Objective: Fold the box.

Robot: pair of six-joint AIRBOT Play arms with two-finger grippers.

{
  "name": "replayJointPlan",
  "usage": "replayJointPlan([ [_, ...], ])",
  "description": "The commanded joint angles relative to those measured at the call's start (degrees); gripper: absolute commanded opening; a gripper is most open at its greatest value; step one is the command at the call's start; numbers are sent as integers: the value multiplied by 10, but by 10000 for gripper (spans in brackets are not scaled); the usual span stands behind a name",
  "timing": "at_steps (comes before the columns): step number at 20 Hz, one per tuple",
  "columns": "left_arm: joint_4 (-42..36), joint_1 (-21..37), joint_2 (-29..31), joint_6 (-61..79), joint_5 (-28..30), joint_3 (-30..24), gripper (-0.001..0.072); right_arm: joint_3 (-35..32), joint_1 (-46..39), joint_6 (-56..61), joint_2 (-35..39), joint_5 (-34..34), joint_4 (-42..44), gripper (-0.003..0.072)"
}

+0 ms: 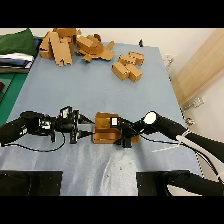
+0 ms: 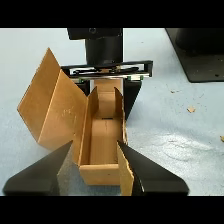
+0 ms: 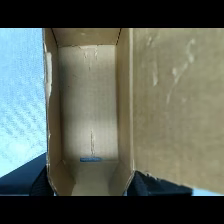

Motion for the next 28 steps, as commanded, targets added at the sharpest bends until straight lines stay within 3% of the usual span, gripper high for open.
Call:
replayJointPlan([
  [1,0,0,0,0,0,0,424,0,0,0,0,0,0,410],
  [20,-2,7,0,1,12,10,424,0,0,0,0,0,0,410],
  [24,-17,7,0,1,-43,10,424,0,0,0,0,0,0,410],
  [28,-31,5,0,0,-56,10,424,0,0,0,0,0,-1,410],
])
